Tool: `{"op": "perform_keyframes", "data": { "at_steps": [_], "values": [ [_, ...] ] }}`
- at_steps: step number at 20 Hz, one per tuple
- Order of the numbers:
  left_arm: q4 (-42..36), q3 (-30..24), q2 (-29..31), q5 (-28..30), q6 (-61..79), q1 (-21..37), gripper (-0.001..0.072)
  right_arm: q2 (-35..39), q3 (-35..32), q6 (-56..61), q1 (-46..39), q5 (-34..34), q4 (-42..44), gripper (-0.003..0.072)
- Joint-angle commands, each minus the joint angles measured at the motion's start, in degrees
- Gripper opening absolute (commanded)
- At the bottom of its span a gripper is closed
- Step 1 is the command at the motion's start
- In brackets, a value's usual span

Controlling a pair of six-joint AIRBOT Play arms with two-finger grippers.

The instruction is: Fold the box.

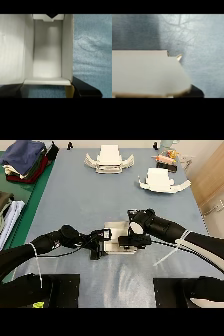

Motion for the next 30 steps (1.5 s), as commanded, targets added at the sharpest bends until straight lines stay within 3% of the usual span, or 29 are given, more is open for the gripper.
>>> {"op": "perform_keyframes", "data": {
  "at_steps": [1,4,5,7,9,10,13,14,15,16,17,29,30],
  "values": [
    [0.0,0.0,0.0,0.0,0.0,0.0,0.0505,-1.9,0.5,5.3,0.2,1.2,-1.7,0.0357],
    [0.0,0.0,0.0,0.0,0.0,0.0,0.0505,-3.9,0.5,5.7,0.2,1.1,-1.7,0.0353],
    [0.0,0.0,0.0,0.0,0.0,0.0,0.0505,-4.2,0.5,5.8,0.2,1.1,-1.7,0.0319],
    [0.0,0.0,0.0,0.0,0.0,0.0,0.0505,-4.3,0.6,5.8,0.2,1.2,-2.1,0.0224],
    [0.0,0.0,0.0,0.0,0.0,0.0,0.0505,-4.3,0.6,5.7,0.2,1.2,-2.2,0.0053],
    [0.0,0.0,0.0,0.0,0.0,0.0,0.0505,-4.3,0.6,5.7,0.2,1.2,-2.3,0.0001],
    [0.0,0.0,0.0,0.0,0.0,0.0,0.0505,-4.3,0.6,5.6,0.2,1.9,-2.5,0.0001],
    [0.0,0.0,0.0,0.0,0.0,0.0,0.0505,-4.3,0.7,4.6,0.2,1.8,-2.5,0.001],
    [0.0,0.0,0.0,0.0,0.0,0.0,0.0505,-4.2,0.8,3.9,0.2,1.9,-2.5,0.0183],
    [0.0,0.0,0.0,0.0,0.0,0.0,0.0505,-4.1,1.3,2.9,0.2,2.4,-1.9,0.0423],
    [0.0,0.0,0.0,0.0,0.0,0.0,0.0505,-4.0,1.9,2.0,0.2,3.3,-1.2,0.0504],
    [0.0,0.0,0.0,0.0,0.0,0.0,0.0505,7.1,5.8,-0.1,-0.2,12.3,-3.8,0.0502],
    [0.0,0.0,0.0,0.0,0.0,0.0,0.0505,8.6,5.9,-0.5,-1.0,13.7,-3.8,0.0458]
  ]
}}
